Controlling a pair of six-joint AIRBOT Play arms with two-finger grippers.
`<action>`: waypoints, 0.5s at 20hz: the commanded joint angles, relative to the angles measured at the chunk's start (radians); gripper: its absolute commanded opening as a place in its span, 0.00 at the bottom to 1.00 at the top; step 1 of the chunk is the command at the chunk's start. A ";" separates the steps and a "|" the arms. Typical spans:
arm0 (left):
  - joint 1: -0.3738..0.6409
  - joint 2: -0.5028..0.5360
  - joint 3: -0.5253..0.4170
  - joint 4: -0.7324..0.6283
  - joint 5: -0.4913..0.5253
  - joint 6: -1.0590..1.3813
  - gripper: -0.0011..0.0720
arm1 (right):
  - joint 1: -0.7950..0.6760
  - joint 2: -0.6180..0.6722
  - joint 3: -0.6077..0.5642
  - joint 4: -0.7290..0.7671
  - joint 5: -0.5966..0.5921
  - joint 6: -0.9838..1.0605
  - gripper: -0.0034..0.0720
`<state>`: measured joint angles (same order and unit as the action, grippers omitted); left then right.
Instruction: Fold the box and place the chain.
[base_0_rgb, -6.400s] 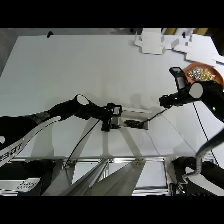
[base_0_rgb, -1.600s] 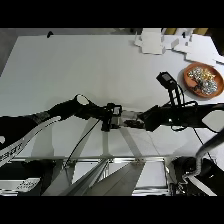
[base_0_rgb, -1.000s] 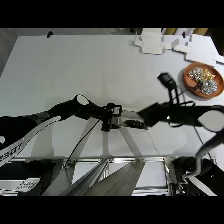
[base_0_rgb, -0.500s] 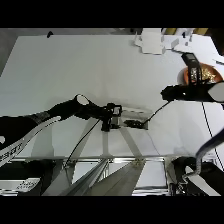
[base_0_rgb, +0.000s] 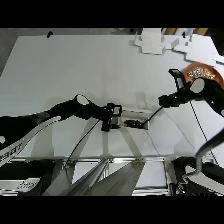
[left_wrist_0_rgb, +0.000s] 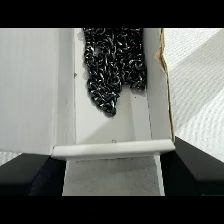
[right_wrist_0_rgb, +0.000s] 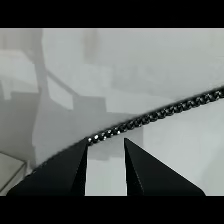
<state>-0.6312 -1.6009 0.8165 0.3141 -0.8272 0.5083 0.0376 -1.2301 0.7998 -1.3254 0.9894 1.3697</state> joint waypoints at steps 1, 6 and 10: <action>0.000 0.000 0.000 0.000 0.000 0.000 0.20 | -0.001 -0.037 0.000 -0.061 0.009 0.050 0.40; 0.000 0.000 0.000 0.000 0.000 0.000 0.20 | -0.001 -0.082 -0.001 -0.061 -0.019 0.051 0.45; 0.000 0.000 0.000 0.000 0.000 0.000 0.20 | -0.001 -0.093 -0.001 -0.071 -0.040 0.052 0.45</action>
<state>-0.6312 -1.6009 0.8165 0.3141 -0.8272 0.5083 0.0372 -1.3109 0.7994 -1.3876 0.9634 1.4174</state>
